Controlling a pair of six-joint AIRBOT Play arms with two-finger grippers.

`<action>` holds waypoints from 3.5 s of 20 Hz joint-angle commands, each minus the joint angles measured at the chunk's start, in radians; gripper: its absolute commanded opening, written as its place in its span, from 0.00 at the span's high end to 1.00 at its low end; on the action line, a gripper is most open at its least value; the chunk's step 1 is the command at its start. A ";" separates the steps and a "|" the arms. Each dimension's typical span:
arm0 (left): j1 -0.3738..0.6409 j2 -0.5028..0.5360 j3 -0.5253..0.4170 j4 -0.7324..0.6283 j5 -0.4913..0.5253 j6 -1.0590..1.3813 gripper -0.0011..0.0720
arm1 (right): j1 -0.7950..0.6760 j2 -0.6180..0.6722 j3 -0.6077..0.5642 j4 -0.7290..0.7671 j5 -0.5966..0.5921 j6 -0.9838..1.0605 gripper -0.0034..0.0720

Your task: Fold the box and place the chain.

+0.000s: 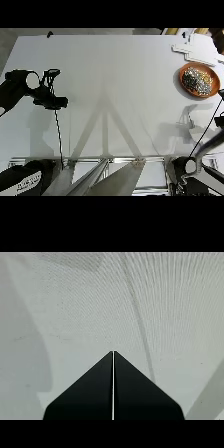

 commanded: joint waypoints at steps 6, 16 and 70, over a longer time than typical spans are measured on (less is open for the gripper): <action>0.001 0.001 0.000 0.000 0.000 0.000 0.97 | -0.120 -0.135 0.002 -0.108 -0.131 0.022 0.58; 0.001 0.001 0.000 0.000 0.000 0.000 0.97 | 0.091 -0.012 0.002 0.106 0.015 -0.017 0.94; -0.267 -0.320 -0.015 -1.074 0.182 1.126 0.22 | 0.815 0.546 -0.315 1.023 -0.341 -0.028 0.93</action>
